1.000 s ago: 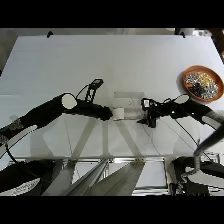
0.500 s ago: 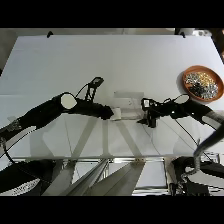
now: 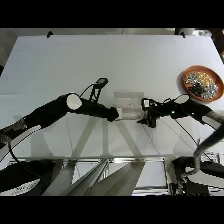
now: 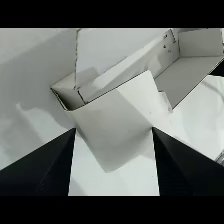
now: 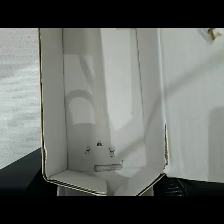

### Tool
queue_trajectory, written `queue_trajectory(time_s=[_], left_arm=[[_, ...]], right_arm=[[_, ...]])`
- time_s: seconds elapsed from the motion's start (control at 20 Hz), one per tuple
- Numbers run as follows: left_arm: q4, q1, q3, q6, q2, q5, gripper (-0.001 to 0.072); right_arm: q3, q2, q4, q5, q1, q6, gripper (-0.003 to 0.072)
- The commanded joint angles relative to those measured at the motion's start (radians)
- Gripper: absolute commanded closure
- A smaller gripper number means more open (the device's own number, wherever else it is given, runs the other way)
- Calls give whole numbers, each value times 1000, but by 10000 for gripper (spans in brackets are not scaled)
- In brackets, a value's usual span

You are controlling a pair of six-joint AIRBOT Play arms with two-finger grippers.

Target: Fold the box and place the chain.

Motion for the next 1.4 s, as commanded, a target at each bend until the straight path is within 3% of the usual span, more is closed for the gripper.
queue_trajectory(time_s=[0.0, 0.2, 0.4, 0.6, 0.95, 1.35], left_arm=[[101, -23, 67, -121, -37, -32, 205], [280, -41, 133, -312, -54, -89, 204], [367, -59, 171, -448, -72, -181, 204], [484, -106, 270, -564, -132, -287, 201], [488, -159, 409, -695, -241, -371, 198], [492, -159, 448, -839, -290, -396, 199]], right_arm=[[1, 1, 0, 0, 0, 0, 280], [1, 1, 0, 0, 0, 0, 280], [1, 1, 0, 0, 0, 1, 280], [1, 1, 0, 0, 0, 1, 280], [1, 1, 0, 0, 0, 0, 280], [1, 1, 0, 0, 0, 0, 280]])
